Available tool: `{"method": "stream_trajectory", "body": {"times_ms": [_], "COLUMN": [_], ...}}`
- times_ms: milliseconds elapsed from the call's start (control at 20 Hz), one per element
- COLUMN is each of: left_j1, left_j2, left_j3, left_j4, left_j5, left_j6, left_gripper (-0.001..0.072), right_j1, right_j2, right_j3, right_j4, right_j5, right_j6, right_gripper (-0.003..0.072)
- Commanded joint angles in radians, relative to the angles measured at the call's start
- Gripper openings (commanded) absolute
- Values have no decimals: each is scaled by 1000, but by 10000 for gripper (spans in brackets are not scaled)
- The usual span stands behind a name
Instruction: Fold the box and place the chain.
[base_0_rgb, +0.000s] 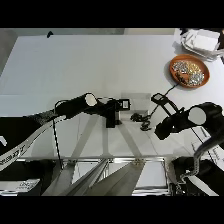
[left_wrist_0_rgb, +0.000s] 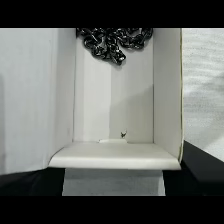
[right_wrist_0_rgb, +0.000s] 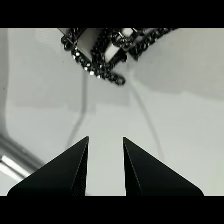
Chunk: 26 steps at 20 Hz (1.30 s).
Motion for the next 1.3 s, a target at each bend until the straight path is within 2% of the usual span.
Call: {"method": "stream_trajectory", "body": {"times_ms": [0,150,450,900,950,1000,1100,1250], "left_j1": [0,0,0,0,0,0,0,0], "left_j2": [0,0,0,0,0,0,0,0], "left_j3": [0,0,0,0,0,0,0,0], "left_j4": [0,0,0,0,0,0,0,0], "left_j5": [0,0,0,0,0,0,0,0], "left_j6": [0,0,0,1,0,0,0,0], "left_gripper": [210,210,210,210,210,210,210,210], "right_j1": [61,133,169,169,169,169,169,169], "right_j2": [-5,-63,-166,-233,-239,-241,-241,-238], "right_j3": [-57,-58,-58,-58,-58,-58,-58,-58], "right_j4": [0,-28,-35,-35,-30,-27,-27,-29], "right_j5": [-196,-272,-267,-280,-280,-280,-272,-267], "right_j6": [-147,-205,-200,-169,-169,-169,-169,-145], "right_gripper": [228,227,222,214,160,155,27,15]}}
